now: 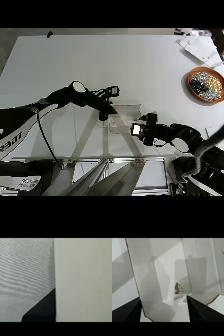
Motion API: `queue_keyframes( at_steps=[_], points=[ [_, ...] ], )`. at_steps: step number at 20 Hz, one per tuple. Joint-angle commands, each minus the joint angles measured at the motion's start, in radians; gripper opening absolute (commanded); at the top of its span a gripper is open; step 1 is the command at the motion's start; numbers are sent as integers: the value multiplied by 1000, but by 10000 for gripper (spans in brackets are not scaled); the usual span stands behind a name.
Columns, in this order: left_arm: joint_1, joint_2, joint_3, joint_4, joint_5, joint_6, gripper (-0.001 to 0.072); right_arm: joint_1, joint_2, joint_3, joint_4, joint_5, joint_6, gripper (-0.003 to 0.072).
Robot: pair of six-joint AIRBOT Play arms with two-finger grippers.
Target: Fold the box and place the chain.
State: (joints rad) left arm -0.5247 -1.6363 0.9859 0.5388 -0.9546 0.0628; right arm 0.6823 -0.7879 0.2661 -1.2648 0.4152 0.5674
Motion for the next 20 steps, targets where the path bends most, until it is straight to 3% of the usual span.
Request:
queue_keyframes(
  at_steps=[1, 5, 14, 20],
  points=[
    [0, 0, 0, 0, 0, 0, 13, -19, 5, 0, 10, -76, -2, 576],
    [0, 0, 0, 0, 0, 0, 13, -111, 11, 0, 54, -84, -91, 576],
    [0, 0, 0, 0, 0, 0, 13, -188, 4, 0, 310, -92, -394, 577],
    [0, 0, 0, 0, 0, 0, 13, -248, -7, 0, 475, -14, -607, 577]
  ],
)
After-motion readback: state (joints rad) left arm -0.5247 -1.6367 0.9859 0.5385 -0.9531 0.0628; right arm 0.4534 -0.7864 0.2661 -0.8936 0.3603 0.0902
